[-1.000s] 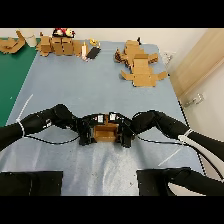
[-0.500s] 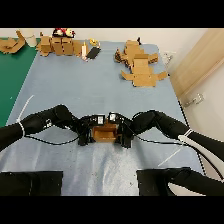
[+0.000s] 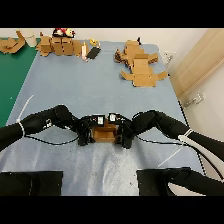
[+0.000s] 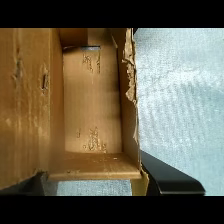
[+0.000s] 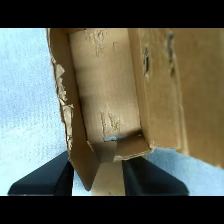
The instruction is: Fold the box.
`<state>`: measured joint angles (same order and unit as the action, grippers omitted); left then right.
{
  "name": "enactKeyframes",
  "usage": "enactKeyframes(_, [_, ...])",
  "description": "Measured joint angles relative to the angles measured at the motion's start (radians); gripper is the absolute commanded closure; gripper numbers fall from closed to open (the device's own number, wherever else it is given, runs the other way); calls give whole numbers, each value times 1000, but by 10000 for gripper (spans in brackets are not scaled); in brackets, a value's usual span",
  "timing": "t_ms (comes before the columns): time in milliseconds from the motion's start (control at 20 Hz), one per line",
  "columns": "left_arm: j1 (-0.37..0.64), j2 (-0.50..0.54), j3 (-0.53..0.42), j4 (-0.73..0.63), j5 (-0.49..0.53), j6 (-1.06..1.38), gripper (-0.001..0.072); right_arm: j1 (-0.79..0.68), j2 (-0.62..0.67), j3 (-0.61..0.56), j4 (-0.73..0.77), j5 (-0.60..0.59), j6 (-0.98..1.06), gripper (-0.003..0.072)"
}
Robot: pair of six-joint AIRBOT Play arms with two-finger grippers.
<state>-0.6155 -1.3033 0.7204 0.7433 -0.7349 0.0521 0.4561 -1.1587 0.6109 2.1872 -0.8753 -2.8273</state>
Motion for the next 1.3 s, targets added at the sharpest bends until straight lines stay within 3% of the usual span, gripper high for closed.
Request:
enactKeyframes(450, [-1, 0, 0, 0, 0, 0, 310, -22, 29, 2, -59, -29, 114, 111])
enactKeyframes(850, [-1, 0, 0, 0, 0, 0, 310, -45, 175, 2, -292, -151, 505, 120])
enactKeyframes(1050, [-1, 0, 0, 0, 0, 0, 310, -46, 224, 2, -289, -173, 702, 120])
enactKeyframes(1300, [-1, 0, 0, -3, -4, -11, 310, -46, 240, 2, -209, -180, 795, 120])
